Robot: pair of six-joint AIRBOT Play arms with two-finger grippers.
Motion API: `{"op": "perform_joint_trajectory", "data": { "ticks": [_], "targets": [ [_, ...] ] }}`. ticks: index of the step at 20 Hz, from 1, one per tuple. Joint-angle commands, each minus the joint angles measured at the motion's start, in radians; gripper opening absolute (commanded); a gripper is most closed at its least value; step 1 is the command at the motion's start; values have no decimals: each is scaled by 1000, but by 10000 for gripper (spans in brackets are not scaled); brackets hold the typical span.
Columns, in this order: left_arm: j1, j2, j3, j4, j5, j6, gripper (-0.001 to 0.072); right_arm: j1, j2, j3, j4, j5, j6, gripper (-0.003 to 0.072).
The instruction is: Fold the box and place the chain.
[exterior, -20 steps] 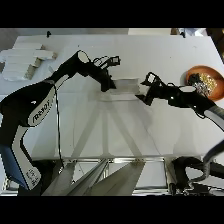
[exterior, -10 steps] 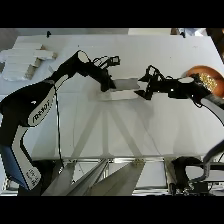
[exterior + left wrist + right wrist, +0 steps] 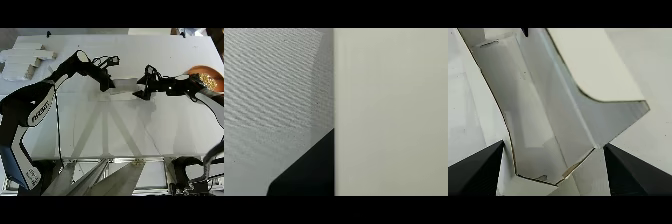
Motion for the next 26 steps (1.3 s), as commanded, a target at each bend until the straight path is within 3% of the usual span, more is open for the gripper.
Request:
{"op": "perform_joint_trajectory", "data": {
  "ticks": [1,4,11,21,26],
  "targets": [
    [-1,-1,0,-2,0,0,16,18,-18,14,-65,33,22,693],
    [-1,-1,0,-2,0,0,16,38,-19,14,-158,58,52,693],
    [-1,-1,0,-2,0,0,16,42,-19,14,-206,57,98,692],
    [-1,0,0,-4,-6,0,16,42,-19,29,-107,113,89,692],
    [-1,0,0,-4,-7,0,16,42,-19,36,-153,152,103,692]
  ]
}}
